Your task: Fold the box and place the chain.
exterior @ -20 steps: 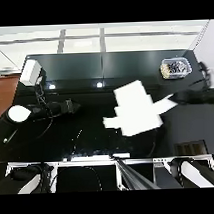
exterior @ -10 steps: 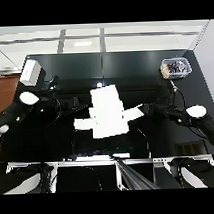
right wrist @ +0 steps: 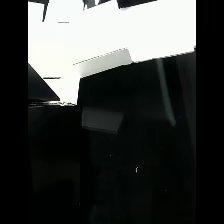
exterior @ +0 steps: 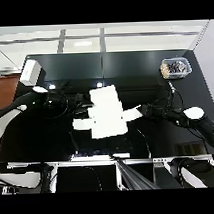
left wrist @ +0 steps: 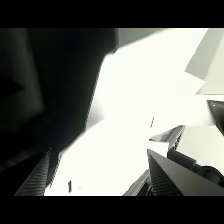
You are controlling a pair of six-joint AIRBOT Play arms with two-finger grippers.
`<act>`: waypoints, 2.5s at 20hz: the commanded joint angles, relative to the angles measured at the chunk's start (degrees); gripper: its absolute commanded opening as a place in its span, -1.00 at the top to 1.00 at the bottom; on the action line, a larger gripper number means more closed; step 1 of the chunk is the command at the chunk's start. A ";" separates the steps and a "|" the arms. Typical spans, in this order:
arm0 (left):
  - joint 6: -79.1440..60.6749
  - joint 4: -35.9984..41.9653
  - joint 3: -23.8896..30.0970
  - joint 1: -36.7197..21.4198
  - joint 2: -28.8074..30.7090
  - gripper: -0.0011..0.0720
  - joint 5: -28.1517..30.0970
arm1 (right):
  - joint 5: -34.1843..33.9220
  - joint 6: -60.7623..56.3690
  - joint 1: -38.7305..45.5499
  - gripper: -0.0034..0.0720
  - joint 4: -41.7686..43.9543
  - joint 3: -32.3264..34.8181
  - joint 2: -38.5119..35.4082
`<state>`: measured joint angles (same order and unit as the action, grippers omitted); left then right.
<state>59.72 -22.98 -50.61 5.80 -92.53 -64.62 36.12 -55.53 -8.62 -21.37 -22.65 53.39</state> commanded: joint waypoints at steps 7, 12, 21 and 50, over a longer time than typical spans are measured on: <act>-16.70 0.46 -14.67 5.97 -12.85 -0.80 -24.59 | 1.11 0.00 -0.11 0.87 -0.13 0.00 -0.04; -19.61 -12.33 -18.73 8.07 -14.01 -0.49 -28.44 | 1.11 0.02 -0.11 0.87 -0.31 0.00 -0.04; -20.50 -13.62 -20.33 8.07 -14.03 0.32 -27.63 | 1.60 -0.02 -0.11 0.87 -1.79 0.00 -0.04; -71.95 -11.26 3.82 21.11 16.52 0.90 13.57 | 18.84 6.25 12.70 -0.98 -32.57 -21.11 -0.02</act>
<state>2.48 -32.64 -51.22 23.20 -78.41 -66.13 55.86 -52.01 4.01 -53.58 -42.92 53.32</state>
